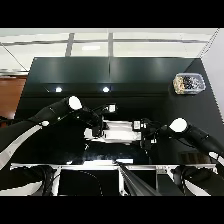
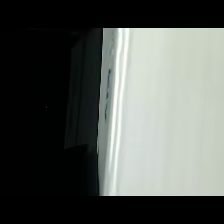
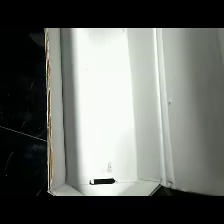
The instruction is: Fold the box and place the chain.
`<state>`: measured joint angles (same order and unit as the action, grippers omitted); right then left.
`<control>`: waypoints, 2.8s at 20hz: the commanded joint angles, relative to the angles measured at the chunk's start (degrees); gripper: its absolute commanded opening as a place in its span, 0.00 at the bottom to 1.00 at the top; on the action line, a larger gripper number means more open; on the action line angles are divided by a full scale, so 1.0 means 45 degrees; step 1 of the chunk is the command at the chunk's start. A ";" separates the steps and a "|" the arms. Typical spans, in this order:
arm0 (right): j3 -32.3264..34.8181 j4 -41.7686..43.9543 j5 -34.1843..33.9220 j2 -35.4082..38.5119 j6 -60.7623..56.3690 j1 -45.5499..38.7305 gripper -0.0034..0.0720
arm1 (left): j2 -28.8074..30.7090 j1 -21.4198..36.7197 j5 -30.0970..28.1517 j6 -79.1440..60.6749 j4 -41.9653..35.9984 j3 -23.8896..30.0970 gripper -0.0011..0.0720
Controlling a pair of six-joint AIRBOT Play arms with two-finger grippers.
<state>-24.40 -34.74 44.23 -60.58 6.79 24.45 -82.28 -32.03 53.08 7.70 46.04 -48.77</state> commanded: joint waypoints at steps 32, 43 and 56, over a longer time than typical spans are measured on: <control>0.0019 -0.0238 -0.0651 -0.1098 0.0855 -0.0010 0.70 | 0.2006 0.0024 0.1161 0.2273 0.1972 -0.0034 0.72; 0.0019 -0.0238 -0.0646 -0.1098 0.0981 -0.0010 0.38 | 0.4668 -0.0826 0.3011 0.9889 0.0393 0.1209 0.05; 0.0019 -0.0219 -0.0646 -0.1098 0.0981 -0.0010 0.38 | 0.1807 -0.0826 -0.4371 0.8150 -0.2550 0.2322 0.05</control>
<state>-24.36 -35.77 41.32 -65.47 11.22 24.45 -70.28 -35.86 30.81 44.47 31.07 -37.36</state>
